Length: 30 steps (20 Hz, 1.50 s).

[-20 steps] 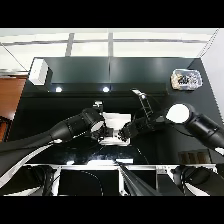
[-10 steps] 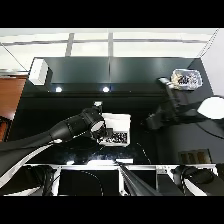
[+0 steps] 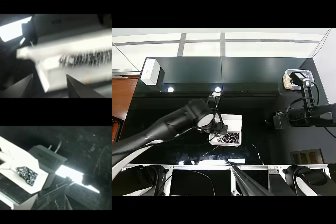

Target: Fold the box and place the chain.

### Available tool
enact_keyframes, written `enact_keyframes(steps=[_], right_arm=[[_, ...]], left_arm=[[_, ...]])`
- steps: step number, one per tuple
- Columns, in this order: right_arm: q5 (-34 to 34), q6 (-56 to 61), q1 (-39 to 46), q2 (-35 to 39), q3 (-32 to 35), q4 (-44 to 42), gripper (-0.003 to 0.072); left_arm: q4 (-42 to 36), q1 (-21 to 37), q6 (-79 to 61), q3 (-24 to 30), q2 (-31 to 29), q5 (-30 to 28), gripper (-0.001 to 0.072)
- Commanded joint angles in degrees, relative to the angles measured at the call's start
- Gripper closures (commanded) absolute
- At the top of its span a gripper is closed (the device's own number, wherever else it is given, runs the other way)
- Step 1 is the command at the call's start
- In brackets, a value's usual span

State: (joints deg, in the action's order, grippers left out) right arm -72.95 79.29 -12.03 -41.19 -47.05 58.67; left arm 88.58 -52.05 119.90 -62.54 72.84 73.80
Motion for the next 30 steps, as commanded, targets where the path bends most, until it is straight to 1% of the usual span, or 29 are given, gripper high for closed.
enact_keyframes(steps=[1,2,3,4,5,6,7,8,9,10,11,12,13,15,19,21,22,25,30], right_arm=[[-0.87,0.0,0.28,0.26,-0.07,0.11,0.0274],[-0.83,0.0,0.28,0.26,-0.07,0.11,0.0274],[-0.74,0.0,0.28,0.26,-0.07,0.11,0.0273],[-0.52,0.0,0.26,0.26,-0.07,0.11,0.0273],[-0.2,0.0,0.24,0.26,-0.04,0.11,0.0273],[0.15,0.0,0.24,0.26,-0.04,0.13,0.0273],[0.5,0.0,0.26,0.26,-0.04,0.17,0.0273],[0.87,0.0,0.26,0.26,-0.04,0.17,0.0274],[1.33,0.0,0.26,0.26,-0.04,0.31,0.0273],[1.49,0.04,0.26,0.26,-0.04,0.28,0.0274],[1.44,0.17,0.24,0.26,-0.04,0.28,0.0273],[1.46,0.24,0.24,0.26,-0.04,0.31,0.0273],[1.62,0.22,0.26,0.26,-0.04,0.33,0.0273],[1.64,0.24,0.24,0.26,-0.04,0.33,0.0273],[2.21,0.24,0.24,0.26,-0.02,0.31,0.0274],[2.91,0.24,0.24,0.26,-0.02,0.33,0.0274],[3.43,0.26,0.24,0.26,-0.02,0.33,0.0274],[4.9,0.26,0.24,0.26,0.0,0.33,0.0274],[4.96,0.26,0.24,0.26,0.0,0.31,0.0274]], left_arm=[[1.29,2.1,-22.82,-0.39,-9.07,12.04,0.0223],[1.16,5.16,-26.64,0.79,-12.74,12.41,0.0222],[0.28,9.25,-28.81,2.49,-16.06,11.34,0.0223],[-1.95,14.73,-30.14,5.2,-19.34,8.59,0.0223],[-6.58,20.44,-32.5,8.59,-22.16,4.66,0.0223],[-14.75,26.77,-38.03,13.11,-24.68,0.09,0.0223],[-25.07,32.41,-46.71,17.84,-26.32,-3.5,0.0222],[-37.92,37.92,-59.8,23.37,-27.32,-6.36,0.0222],[-49.53,42.29,-73.83,28.61,-27.32,-7.45,0.0223],[-56.37,45.11,-83.73,32.68,-26.67,-7.58,0.0222],[-59.45,46.73,-91.84,36.04,-25.75,-8.81,0.0219],[-60.13,47.12,-97.59,38.38,-24.96,-10.08,0.0137],[-59.89,47.04,-105.24,40.02,-24.09,-11.41,-0.0004],[-56.72,45.31,-118.95,40.87,-22.1,-11.85,-0.0004],[-52.85,40.26,-128.26,40.61,-19.21,-14.78,-0.0001],[-52.43,38.75,-132.34,40.5,-17.66,-18.23,-0.0001],[-53.11,38.27,-132.41,40.15,-15.96,-19.67,0.0],[-53.24,36.76,-132.61,37.31,-10.38,-19.74,0.0],[-53.24,36.68,-132.52,33.46,-5.97,-18.27,0.0002]])
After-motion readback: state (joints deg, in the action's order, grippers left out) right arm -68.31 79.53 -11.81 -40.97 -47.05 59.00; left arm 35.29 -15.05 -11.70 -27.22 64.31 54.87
